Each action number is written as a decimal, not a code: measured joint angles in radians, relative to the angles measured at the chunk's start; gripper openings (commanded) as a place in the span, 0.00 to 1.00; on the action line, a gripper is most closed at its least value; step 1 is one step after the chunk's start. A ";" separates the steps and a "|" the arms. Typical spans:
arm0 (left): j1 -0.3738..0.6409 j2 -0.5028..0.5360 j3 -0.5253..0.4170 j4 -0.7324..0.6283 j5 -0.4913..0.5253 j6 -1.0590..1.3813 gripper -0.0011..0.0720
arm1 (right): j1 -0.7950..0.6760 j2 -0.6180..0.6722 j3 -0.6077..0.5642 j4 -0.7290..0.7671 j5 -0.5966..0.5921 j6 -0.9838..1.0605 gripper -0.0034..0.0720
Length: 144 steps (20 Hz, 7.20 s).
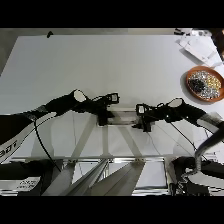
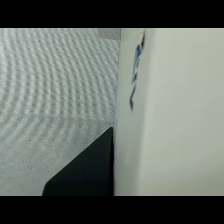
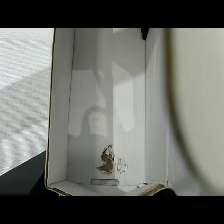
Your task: Fold the box and place the chain.
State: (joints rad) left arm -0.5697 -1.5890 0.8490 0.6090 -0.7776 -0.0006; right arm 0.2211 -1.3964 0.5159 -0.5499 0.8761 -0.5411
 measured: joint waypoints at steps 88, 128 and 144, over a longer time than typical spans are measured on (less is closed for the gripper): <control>-0.124 0.122 -0.001 -0.123 0.395 -0.502 0.02 | -0.001 0.000 -0.002 -0.009 0.000 0.005 0.50; -0.023 0.401 -0.014 0.431 -0.257 -0.618 0.39 | -0.001 0.000 -0.001 -0.012 0.002 0.002 0.50; 0.002 0.341 -0.152 0.386 -0.017 -0.324 0.55 | -0.001 0.000 -0.001 -0.011 0.002 0.002 0.50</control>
State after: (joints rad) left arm -0.5678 -1.2480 0.6968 0.9947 -0.7944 -0.3248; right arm 0.2199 -1.3960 0.5152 -0.5613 0.8780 -0.5388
